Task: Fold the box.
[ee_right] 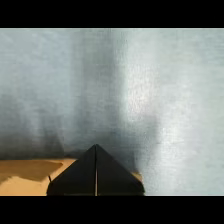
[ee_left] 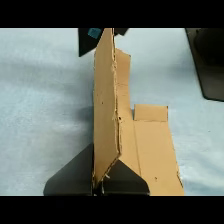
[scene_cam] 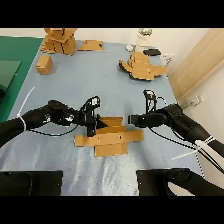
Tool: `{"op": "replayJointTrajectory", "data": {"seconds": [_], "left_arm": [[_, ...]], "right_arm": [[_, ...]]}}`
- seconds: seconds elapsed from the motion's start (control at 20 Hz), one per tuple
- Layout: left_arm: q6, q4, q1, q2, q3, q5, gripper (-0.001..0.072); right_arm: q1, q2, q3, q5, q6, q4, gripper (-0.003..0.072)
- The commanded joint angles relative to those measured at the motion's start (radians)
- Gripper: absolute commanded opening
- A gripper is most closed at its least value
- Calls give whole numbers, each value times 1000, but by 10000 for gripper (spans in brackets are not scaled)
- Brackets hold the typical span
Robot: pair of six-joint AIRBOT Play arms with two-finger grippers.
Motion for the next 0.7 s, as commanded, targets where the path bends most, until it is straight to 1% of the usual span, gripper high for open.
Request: {"op": "replayJointTrajectory", "data": {"seconds": [0.0, 0.4, 0.65], "left_arm": [[0, 1, -1, -14, -1, -39, 14], [-18, -2, -24, -14, -28, -40, 15], [-64, 35, -24, -14, -28, -41, 15]], "right_arm": [[0, 6, 5, 29, 32, -22, 1], [0, 6, 5, 30, 32, -22, 1], [1, 6, 5, 30, 32, -22, 1]]}}
